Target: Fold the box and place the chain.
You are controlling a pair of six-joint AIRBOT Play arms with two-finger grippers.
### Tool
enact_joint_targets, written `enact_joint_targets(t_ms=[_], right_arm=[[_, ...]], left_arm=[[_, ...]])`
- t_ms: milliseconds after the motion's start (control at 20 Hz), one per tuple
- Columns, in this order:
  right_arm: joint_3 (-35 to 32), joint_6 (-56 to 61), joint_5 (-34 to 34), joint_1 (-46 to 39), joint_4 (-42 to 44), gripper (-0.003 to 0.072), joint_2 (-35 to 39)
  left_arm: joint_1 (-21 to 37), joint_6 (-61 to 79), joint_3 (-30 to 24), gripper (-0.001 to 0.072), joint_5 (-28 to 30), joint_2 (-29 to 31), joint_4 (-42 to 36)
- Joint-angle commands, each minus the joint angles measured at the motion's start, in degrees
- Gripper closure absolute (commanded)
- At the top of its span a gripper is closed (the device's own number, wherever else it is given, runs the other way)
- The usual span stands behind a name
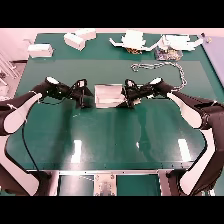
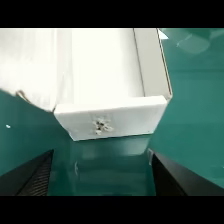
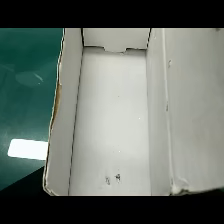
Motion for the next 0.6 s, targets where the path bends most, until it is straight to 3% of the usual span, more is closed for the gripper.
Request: enact_joint_targets(t_ms=[0, 550], right_arm=[[0.02, 0.02, 0.00, -0.04, 0.02, 0.0106, 0.02], [0.02, 0.00, 0.00, -0.04, 0.02, 0.0105, 0.02]], left_arm=[[-0.17, 0.94, 0.04, -0.0011, 1.40, -0.13, -2.47], [-0.17, 2.01, 1.77, -0.0011, -4.20, -3.72, -6.71]])
